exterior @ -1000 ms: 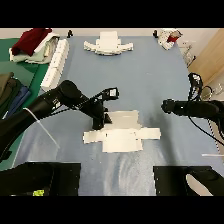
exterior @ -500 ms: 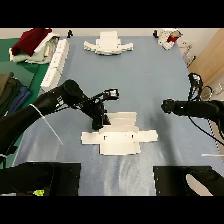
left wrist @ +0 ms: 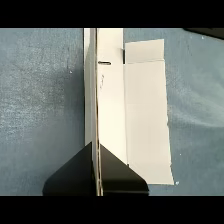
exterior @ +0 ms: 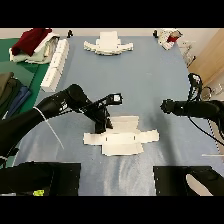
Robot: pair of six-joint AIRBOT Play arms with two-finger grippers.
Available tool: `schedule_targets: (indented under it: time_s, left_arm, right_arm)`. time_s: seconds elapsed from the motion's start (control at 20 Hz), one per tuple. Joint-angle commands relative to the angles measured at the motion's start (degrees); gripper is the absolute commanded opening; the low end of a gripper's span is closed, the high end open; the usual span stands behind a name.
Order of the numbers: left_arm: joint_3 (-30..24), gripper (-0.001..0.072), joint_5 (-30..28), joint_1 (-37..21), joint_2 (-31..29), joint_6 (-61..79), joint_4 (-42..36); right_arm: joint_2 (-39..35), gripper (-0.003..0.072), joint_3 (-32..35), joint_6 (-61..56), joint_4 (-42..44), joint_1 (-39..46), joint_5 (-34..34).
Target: Fold the box.
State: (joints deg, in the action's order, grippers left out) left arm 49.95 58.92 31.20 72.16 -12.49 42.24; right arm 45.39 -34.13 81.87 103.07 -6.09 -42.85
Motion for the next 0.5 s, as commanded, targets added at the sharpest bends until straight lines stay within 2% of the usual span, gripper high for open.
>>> schedule_targets:
  time_s: [0.0,0.25,0.35,0.45]
  left_arm:
    - [-1.8,0.0011,0.1,0.3,0.0,0.1,0.2]
    - [-2.8,0.0012,1.1,0.2,-0.1,1.2,0.2]
    - [-2.8,0.0012,1.0,-0.3,-0.7,1.4,0.2]
    - [-2.5,0.0012,1.1,-1.6,-1.6,1.3,0.2]
  right_arm:
    - [0.0,0.0358,-0.1,0.0,0.3,0.0,-0.1]
    - [0.0,0.0354,-0.1,0.0,1.0,0.0,-0.2]
    - [0.0,0.0298,-0.1,0.0,1.4,0.0,-0.9]
    - [0.0,0.0282,-0.1,0.0,1.6,0.0,-2.1]
